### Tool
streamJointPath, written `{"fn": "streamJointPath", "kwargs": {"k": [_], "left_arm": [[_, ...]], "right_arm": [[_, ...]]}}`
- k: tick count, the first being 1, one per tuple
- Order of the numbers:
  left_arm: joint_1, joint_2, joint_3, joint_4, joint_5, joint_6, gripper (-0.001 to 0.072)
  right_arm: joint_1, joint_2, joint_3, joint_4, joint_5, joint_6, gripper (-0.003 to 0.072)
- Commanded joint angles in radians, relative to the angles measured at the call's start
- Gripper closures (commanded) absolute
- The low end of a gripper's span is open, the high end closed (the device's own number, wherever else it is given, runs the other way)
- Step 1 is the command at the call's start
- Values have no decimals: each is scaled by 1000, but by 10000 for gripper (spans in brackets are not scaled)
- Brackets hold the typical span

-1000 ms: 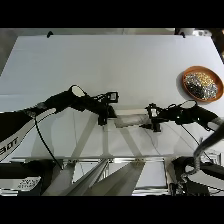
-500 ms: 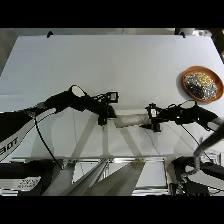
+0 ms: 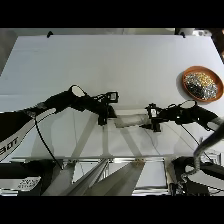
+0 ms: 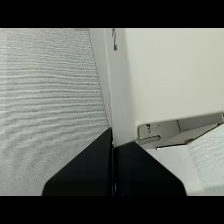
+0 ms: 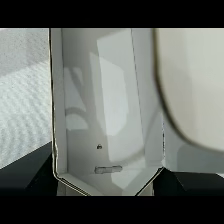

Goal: Fold the box and place the chain.

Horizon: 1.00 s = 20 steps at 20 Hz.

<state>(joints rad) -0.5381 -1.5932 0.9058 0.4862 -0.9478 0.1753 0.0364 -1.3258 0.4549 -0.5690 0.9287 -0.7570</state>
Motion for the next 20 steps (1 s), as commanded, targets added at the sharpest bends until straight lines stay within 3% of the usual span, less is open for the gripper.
{"fn": "streamJointPath", "kwargs": {"k": [1,8,9,10,11,15,18,20], "left_arm": [[0,1,0,0,0,0,697],[0,2,0,0,-17,0,691],[1,8,0,1,-17,0,605],[3,18,0,1,-17,-1,461],[3,35,0,1,-13,0,405],[3,126,0,27,43,0,404],[3,219,0,185,97,-76,400],[3,301,0,297,105,-215,305]], "right_arm": [[1,0,0,0,11,0,229],[1,0,0,0,11,0,229],[1,0,0,0,11,0,229],[1,0,0,0,11,0,229],[1,0,0,0,11,0,229],[1,0,0,0,11,0,229],[1,0,0,0,11,0,229],[1,0,0,0,11,0,229]]}}
